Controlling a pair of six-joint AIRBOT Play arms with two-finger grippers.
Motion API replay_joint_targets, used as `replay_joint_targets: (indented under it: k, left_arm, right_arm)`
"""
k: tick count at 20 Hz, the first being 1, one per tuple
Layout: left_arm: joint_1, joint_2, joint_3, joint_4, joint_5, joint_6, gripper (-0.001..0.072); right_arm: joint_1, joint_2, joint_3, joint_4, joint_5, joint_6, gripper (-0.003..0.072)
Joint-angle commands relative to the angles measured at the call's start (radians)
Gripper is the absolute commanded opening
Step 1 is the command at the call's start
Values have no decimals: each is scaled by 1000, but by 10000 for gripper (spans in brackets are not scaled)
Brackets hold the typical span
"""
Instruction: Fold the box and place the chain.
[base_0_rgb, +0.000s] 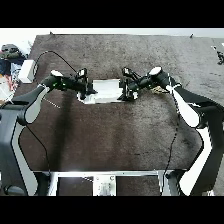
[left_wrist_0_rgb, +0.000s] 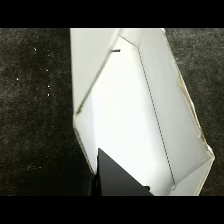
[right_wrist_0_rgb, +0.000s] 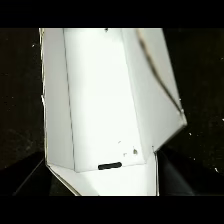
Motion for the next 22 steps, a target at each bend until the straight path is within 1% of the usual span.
replay_joint_targets:
  k: [1,3,6,8,11,12,17,22]
  left_arm:
    - [1,1,0,0,0,0,12]
    - [1,1,0,0,0,0,12]
    - [1,1,0,0,0,0,12]
    - [1,1,0,0,0,0,12]
    - [1,1,0,0,0,0,12]
    - [1,1,0,0,0,0,12]
    - [1,1,0,0,0,0,12]
    - [1,1,0,0,0,0,12]
  right_arm:
    - [2,-19,19,-3,23,-8,704]
    - [0,-31,24,23,27,-26,704]
    - [4,-78,84,31,78,-22,704]
    - [5,-97,102,31,89,-22,704]
    - [8,-100,102,31,88,-32,691]
    - [11,-100,102,30,88,-34,654]
    - [11,-127,103,30,85,-41,653]
    - [13,-129,104,31,77,-53,652]
